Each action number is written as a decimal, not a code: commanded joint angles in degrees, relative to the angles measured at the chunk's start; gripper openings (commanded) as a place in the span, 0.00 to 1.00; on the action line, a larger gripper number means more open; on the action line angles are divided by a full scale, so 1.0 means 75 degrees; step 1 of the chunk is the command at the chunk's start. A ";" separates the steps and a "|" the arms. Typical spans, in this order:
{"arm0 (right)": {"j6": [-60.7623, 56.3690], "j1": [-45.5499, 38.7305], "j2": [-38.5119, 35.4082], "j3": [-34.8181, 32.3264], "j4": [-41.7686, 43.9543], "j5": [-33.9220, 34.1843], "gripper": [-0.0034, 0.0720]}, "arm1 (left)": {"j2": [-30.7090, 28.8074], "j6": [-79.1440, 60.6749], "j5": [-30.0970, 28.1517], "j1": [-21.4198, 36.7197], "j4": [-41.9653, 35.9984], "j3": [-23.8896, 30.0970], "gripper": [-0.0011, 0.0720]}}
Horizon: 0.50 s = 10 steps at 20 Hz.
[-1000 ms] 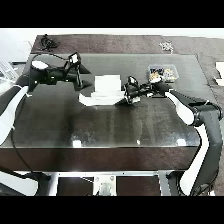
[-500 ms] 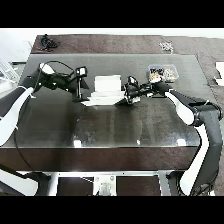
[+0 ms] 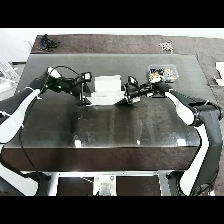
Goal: Fold the box and place the chain.
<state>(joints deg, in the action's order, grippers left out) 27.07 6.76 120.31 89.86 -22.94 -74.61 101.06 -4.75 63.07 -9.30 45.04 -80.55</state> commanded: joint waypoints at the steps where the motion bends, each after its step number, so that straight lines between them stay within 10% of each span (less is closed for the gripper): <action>1: -0.0003 0.0009 0.0006 0.0000 0.0000 0.0000 0.83 | 0.0020 0.0032 -0.0020 -0.0047 -0.0006 0.0003 0.99; 10: -0.0003 0.0009 0.0006 0.0000 0.0000 0.0000 0.83 | 0.0041 0.0172 -0.0262 -0.0044 -0.0446 0.0000 0.82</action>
<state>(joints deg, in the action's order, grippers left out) 27.05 6.76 120.31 89.86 -22.96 -74.61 101.25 -3.27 61.76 -9.65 43.00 -80.55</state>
